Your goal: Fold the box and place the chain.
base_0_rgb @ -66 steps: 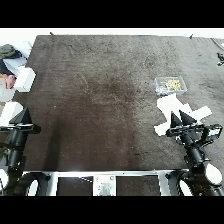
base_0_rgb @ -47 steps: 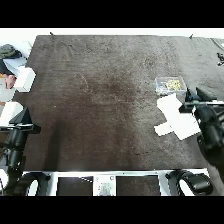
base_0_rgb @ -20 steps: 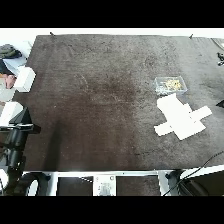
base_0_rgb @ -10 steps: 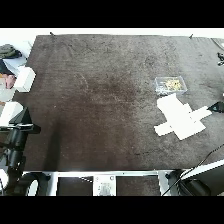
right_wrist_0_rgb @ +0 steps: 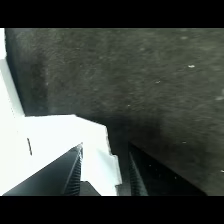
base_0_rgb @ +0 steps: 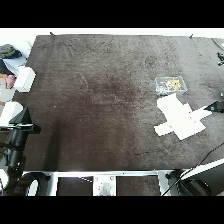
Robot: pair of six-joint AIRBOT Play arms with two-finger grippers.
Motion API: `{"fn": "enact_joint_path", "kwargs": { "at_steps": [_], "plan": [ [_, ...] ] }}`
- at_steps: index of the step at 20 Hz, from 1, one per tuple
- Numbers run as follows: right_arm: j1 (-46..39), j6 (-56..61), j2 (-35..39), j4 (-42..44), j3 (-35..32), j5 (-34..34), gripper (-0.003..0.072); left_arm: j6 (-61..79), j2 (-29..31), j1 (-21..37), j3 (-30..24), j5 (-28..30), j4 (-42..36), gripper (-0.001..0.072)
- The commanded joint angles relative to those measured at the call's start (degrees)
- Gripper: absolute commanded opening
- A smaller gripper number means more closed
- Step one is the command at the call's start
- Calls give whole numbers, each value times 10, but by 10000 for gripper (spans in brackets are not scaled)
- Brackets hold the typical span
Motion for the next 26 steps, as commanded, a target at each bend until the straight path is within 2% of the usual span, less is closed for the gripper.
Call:
{"fn": "enact_joint_path", "kwargs": {
  "at_steps": [1, 2, 13, 15, 16, 20, 21, 22, 26],
  "plan": [
    [3, 5, -8, 2, -4, 26, 347, 0, 0, 0, 0, 0, 0, 12],
    [3, 5, -8, 2, -8, 33, 322, 0, 0, 0, 0, 0, 0, 12],
    [52, 2, -8, 5, -30, 102, 321, 0, 0, 0, 0, 0, 0, 12],
    [54, -2, -8, 3, -43, 110, 232, 0, 0, 0, 0, 0, 0, 12],
    [53, -1, -8, 3, -44, 111, 230, 0, 0, 0, 0, 0, 0, 12],
    [47, 1, -6, 4, -44, 112, 57, 0, 0, 0, 0, 0, 0, 12],
    [47, 2, -6, 5, -44, 113, 54, 0, 0, 0, 0, 0, 0, 12],
    [47, 11, -4, 9, -47, 113, -1, 0, 0, 0, 0, 0, 0, 12],
    [47, 15, 25, 50, -126, 112, -9, 0, 0, 0, 0, 0, 0, 12]
  ]
}}
